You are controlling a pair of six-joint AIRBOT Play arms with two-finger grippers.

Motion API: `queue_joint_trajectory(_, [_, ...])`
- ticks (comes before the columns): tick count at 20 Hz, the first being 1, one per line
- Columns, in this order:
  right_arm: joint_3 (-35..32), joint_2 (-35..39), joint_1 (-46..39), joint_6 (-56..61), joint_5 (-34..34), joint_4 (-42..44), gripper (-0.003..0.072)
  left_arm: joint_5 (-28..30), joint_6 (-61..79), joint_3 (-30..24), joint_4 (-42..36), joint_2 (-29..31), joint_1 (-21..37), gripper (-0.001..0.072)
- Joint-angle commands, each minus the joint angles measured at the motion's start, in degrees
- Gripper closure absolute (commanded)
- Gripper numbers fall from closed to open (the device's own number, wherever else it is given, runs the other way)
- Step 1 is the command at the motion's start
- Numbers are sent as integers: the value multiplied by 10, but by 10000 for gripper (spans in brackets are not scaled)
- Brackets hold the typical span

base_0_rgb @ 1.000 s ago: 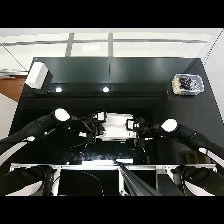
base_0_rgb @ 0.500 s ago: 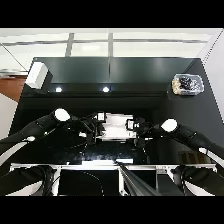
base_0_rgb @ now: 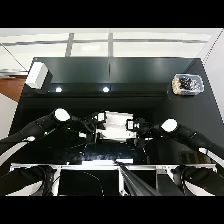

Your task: Fold the box and place the chain.

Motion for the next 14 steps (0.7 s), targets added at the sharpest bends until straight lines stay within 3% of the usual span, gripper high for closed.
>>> queue_joint_trajectory(1, [0,0,0,0,0,1,275,0,0,0,0,0,0,280])
queue_joint_trajectory(3, [0,0,0,0,0,1,276,2,0,0,3,0,0,95])
queue_joint_trajectory(6, [0,0,0,0,0,1,276,1,0,0,16,0,0,100])
queue_joint_trajectory(7, [0,0,0,0,0,1,275,2,-1,0,16,0,0,205])
queue_joint_trajectory(8, [0,0,0,0,0,1,276,1,-2,0,19,2,0,447])
queue_joint_trajectory(9, [0,0,0,0,0,1,276,1,-2,0,30,6,0,609])
queue_joint_trajectory(10, [0,0,0,0,0,1,276,-3,-7,2,46,12,2,687])
queue_joint_trajectory(14, [0,0,0,0,0,1,276,-5,-137,1,139,76,42,687])
